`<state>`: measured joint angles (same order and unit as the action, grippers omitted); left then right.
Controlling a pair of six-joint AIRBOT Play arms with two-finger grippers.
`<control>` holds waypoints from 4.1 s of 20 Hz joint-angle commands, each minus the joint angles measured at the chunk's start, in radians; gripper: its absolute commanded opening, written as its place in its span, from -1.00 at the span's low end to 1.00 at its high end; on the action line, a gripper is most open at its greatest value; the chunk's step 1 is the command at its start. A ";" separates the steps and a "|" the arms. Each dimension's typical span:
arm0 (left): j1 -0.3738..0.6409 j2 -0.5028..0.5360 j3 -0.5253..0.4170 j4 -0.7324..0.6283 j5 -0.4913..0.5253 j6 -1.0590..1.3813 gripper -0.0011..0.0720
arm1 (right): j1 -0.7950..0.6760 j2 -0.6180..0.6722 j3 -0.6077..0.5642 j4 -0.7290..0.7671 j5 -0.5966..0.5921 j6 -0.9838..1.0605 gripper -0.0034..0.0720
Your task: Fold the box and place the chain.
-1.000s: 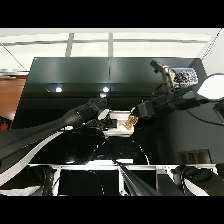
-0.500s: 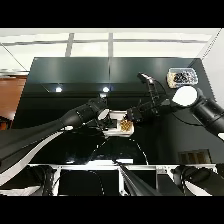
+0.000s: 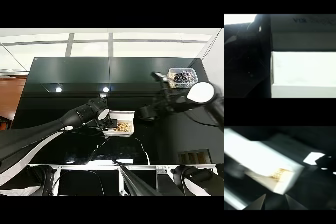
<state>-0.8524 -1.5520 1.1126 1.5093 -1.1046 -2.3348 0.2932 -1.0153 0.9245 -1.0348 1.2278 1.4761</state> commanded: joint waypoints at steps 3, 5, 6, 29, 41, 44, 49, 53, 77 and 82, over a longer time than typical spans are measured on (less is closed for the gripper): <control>0.001 -0.001 0.000 -0.003 0.004 0.000 -0.89 | -0.131 0.132 -0.050 -0.547 0.043 0.148 -0.15; 0.001 -0.001 0.000 -0.003 0.004 0.000 -0.89 | -0.143 0.138 -0.085 -0.520 -0.028 0.150 -0.15; 0.001 -0.001 0.000 -0.003 0.003 0.001 -0.89 | -0.143 0.138 -0.105 -0.479 -0.079 0.146 -0.15; 0.515 0.559 -0.414 -0.459 0.076 0.922 0.45 | -0.143 0.138 -0.232 -0.349 -0.237 0.126 -0.15; 0.513 0.383 -0.521 -0.790 0.245 2.518 1.00 | -0.141 0.137 -0.232 -0.241 -0.204 0.180 -0.15; 0.497 0.264 -0.469 -0.872 0.248 2.545 1.00 | -0.141 0.138 -0.232 -0.237 -0.191 0.181 -0.15; 0.436 0.159 -0.417 -0.930 0.244 2.547 1.00 | -0.141 0.138 -0.232 -0.237 -0.175 0.181 -0.15; 0.380 0.147 -0.406 -0.923 0.272 2.556 1.00 | -0.141 0.137 -0.232 -0.237 -0.175 0.181 -0.15; 0.356 0.147 -0.406 -0.971 0.315 2.533 0.00 | -0.003 -0.144 -0.088 0.357 -0.299 -0.804 0.97; 0.356 0.147 -0.406 -0.971 0.315 2.533 0.00 | 0.004 -0.144 -0.089 0.285 -0.132 -1.077 0.97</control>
<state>-0.4957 -1.4048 0.7052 0.5377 -0.7918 0.1982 0.2859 -1.1553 0.8337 -0.7074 1.0065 0.6010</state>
